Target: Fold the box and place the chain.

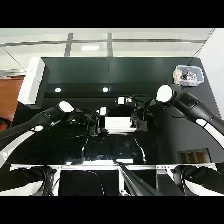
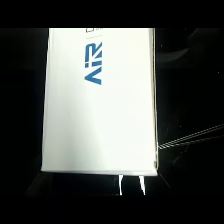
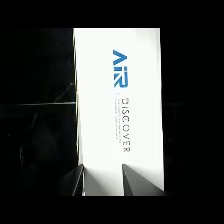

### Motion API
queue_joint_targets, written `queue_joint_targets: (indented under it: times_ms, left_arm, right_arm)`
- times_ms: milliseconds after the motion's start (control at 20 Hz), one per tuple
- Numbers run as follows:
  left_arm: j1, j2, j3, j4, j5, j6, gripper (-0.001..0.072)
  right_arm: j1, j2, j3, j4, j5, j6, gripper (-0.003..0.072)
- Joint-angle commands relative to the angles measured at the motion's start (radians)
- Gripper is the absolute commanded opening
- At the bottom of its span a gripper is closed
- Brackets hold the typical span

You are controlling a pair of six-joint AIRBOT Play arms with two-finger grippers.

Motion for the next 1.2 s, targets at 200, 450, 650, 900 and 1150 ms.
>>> queue_joint_targets:
  times_ms: [200, 450, 650, 900, 1150]
  left_arm:
    - [0.0, -0.001, 0.0, 0.0, 0.0, -0.001, 0.0339]
    - [0.0, -0.001, 0.0, 0.0, 0.0, -0.001, 0.0338]
    - [0.0, -0.001, 0.0, 0.0, 0.0, -0.001, 0.0338]
    - [0.0, -0.001, 0.0, 0.0, 0.001, -0.001, 0.0338]
    - [0.0, -0.001, 0.0, 0.0, 0.0, -0.001, 0.0338]
  right_arm:
    - [-0.086, 0.12, 0.011, 0.008, 0.059, 0.312, 0.0284]
    - [-0.21, 0.124, -0.098, 0.373, 0.2, 0.571, 0.0012]
    - [-0.193, 0.114, -0.274, 0.837, -0.04, 0.582, 0.0012]
    - [-0.134, 0.06, -0.321, 0.893, -0.146, 0.6, 0.0012]
    - [-0.127, 0.032, -0.321, 0.803, -0.188, 0.649, 0.0012]
